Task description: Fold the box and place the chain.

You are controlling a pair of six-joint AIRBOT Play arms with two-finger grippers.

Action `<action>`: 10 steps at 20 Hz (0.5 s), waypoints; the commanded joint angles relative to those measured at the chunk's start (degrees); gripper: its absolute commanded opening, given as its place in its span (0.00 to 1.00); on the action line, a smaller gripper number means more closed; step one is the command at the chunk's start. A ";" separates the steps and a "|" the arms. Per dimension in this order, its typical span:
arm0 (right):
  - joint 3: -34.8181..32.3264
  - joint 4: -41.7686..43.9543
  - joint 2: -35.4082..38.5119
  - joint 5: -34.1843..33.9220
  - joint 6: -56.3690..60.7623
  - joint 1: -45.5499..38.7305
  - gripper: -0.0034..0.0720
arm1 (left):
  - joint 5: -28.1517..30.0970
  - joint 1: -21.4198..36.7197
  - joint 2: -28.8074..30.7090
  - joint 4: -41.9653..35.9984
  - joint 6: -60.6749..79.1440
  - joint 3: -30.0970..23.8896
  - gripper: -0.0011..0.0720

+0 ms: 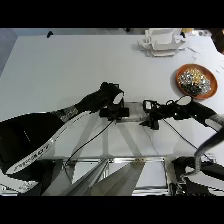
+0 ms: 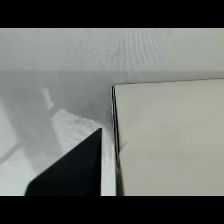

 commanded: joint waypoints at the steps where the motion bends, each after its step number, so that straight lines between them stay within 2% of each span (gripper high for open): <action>1: 0.00 0.02 0.04 0.02 0.02 0.00 0.49 | -0.17 0.07 0.07 0.50 0.02 0.04 0.08; 2: 0.00 0.02 0.04 0.02 0.02 0.00 0.49 | -0.17 0.04 0.07 0.50 0.02 0.04 0.02; 5: 0.00 0.02 0.04 0.02 0.02 0.00 0.49 | -0.11 -0.04 0.07 0.59 0.02 0.04 0.03; 6: 0.00 0.02 0.04 0.02 0.04 0.00 0.49 | -0.15 -0.04 0.09 0.35 0.04 0.04 0.15; 8: 0.00 0.02 0.04 0.02 0.02 0.00 0.49 | -0.17 0.37 0.68 -1.33 0.13 0.04 0.60; 9: 0.00 0.02 0.04 0.02 0.02 0.00 0.49 | -0.13 0.72 1.38 -2.14 0.44 0.04 0.76; 10: 0.00 0.02 0.04 0.02 0.02 0.00 0.49 | -0.11 1.22 2.51 -2.89 2.25 0.04 0.80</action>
